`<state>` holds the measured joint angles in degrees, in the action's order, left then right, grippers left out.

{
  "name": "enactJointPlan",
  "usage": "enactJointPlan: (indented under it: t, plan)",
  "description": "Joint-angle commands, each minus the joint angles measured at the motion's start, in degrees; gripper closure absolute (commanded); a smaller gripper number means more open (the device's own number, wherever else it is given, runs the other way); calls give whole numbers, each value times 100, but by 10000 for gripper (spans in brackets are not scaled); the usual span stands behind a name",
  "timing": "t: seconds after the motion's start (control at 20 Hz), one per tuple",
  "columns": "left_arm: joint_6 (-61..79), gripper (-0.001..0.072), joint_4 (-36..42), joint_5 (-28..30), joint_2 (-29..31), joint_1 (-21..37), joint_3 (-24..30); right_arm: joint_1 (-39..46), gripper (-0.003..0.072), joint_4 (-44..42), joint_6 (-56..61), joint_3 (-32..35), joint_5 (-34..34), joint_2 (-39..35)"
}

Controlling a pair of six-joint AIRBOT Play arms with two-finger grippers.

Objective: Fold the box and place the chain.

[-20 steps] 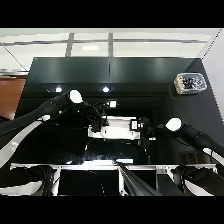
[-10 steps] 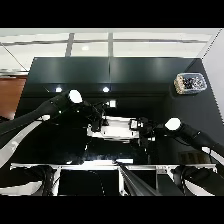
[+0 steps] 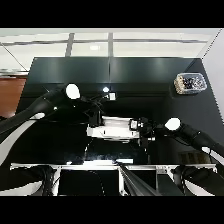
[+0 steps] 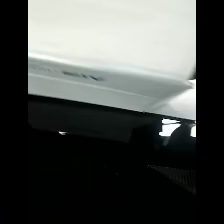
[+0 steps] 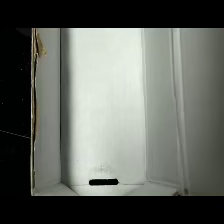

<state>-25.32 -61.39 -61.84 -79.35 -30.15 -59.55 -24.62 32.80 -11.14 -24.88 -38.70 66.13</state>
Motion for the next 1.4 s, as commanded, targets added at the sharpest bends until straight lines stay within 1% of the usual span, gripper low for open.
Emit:
enactJointPlan:
  t: [0.0,0.05,0.1,0.15,0.2,0.25,0.35,0.4,0.45,0.55,0.65,0.7,0.75,0.8,0.85,0.9,0.95,1.0,1.1,1.25,1.35]
  plan:
    - [-1161,129,-1220,-315,673,15,-92,-4,275,-20,-48,2,17,2]
    - [-1399,136,-1228,-420,874,55,-90,-4,275,-136,-151,2,13,2]
    - [-1722,194,-1217,-562,1060,103,-90,-4,275,-282,-295,2,17,2]
    - [-2052,296,-1182,-737,1198,140,-83,-4,275,-299,-326,2,17,2]
    - [-2380,476,-1119,-927,1320,168,-42,-4,275,-299,-326,2,17,2]
    - [-2481,682,-914,-1169,1403,173,44,-4,275,-299,-326,2,20,2]
    - [-2492,684,-133,-1582,1453,168,385,-4,275,-302,-326,2,26,2]
    - [-2551,684,468,-1515,1467,168,680,-4,275,-306,-326,2,31,2]
    - [-2549,685,1145,-1246,1469,168,1003,-4,275,-321,-323,2,35,2]
    - [-2428,685,2396,-343,1469,162,1663,-4,275,-321,-326,2,35,2]
    - [-1547,684,3753,822,1467,208,2116,-4,275,-321,-326,2,35,2]
    - [-951,684,4623,1388,1456,243,2260,-4,275,-321,-326,2,35,2]
    - [-452,684,5289,1766,1421,273,2321,-4,275,-321,-326,2,35,2]
    - [-35,684,5604,2120,1366,282,2323,-4,275,-321,-326,2,35,2]
    - [33,684,5593,2555,1303,271,2326,-4,275,-321,-326,2,35,2]
    - [37,683,5423,2848,1211,273,2326,-4,275,-321,-326,2,35,2]
    - [37,683,5250,3018,1099,291,2326,-4,275,-321,-326,2,35,2]
    - [37,683,5106,3012,957,323,2319,-4,275,-321,-326,2,35,2]
    - [24,684,4669,2785,660,308,2273,-4,275,-321,-326,2,35,2]
    - [-192,684,3932,2033,223,313,2046,-4,275,-321,-326,2,35,2]
    - [-238,684,3307,1513,-39,310,1810,-4,275,-321,-326,2,35,2]
